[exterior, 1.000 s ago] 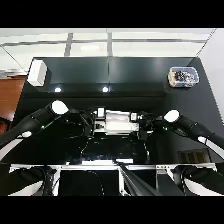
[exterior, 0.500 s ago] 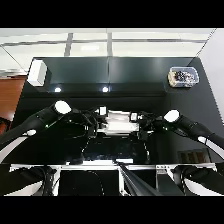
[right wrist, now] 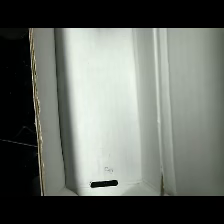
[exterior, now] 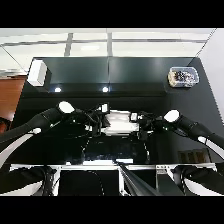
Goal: Fold the box and place the chain.
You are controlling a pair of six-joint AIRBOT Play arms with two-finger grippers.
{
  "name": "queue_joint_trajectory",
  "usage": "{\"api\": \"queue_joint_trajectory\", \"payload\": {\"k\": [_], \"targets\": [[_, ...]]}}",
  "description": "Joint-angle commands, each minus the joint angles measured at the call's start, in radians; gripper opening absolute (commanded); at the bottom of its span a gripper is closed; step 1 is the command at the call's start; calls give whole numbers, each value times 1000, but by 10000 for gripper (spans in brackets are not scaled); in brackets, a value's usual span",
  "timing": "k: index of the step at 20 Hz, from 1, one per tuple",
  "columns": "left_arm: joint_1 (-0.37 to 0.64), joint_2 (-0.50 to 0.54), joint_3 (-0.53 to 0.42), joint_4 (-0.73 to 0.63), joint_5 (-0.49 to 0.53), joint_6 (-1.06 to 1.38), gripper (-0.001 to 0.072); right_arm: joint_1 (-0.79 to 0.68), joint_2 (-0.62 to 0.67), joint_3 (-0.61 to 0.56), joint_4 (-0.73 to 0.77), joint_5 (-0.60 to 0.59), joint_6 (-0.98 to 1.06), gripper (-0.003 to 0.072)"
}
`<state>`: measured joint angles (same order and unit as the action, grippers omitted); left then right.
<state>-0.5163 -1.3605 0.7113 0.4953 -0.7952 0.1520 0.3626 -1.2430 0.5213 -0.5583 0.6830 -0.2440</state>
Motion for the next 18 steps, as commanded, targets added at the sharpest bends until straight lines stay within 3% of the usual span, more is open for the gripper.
{"api": "queue_joint_trajectory", "payload": {"k": [1, 2, 3, 4, 5, 6, 7, 8, 10, 14, 18], "targets": [[-1, -4, 0, -3, 2, 2, 72, 1, 0, 0, 0, 0, 0, 196], [-1, -4, 0, -3, 4, 2, 174, 1, 0, 0, 0, 0, 0, 196], [-1, -4, 0, -3, 6, 2, 333, 1, 0, 0, 0, 0, 0, 196], [-1, -4, 0, -2, 3, 2, 344, 1, 0, 0, 0, 0, 0, 196], [-1, -4, 0, 0, -2, 1, 220, 1, 0, 0, 0, 0, 0, 196], [-1, -4, 1, 1, -2, 2, 33, 1, 0, 0, 0, 0, 0, 196], [-1, -4, 1, 1, -2, 2, 165, 1, 0, 0, 0, 0, 0, 196], [0, -3, 1, 2, -5, -5, 348, 1, 0, 0, 0, 0, 0, 196], [20, 8, 8, 20, -49, -32, 28, 1, 0, 0, 0, 0, 0, 196], [114, 146, 9, 84, -84, -424, 25, 1, 0, 0, 0, 0, 0, 196], [283, 299, 8, 373, -148, -853, 26, 1, 0, 0, 0, 0, 0, 196]]}}
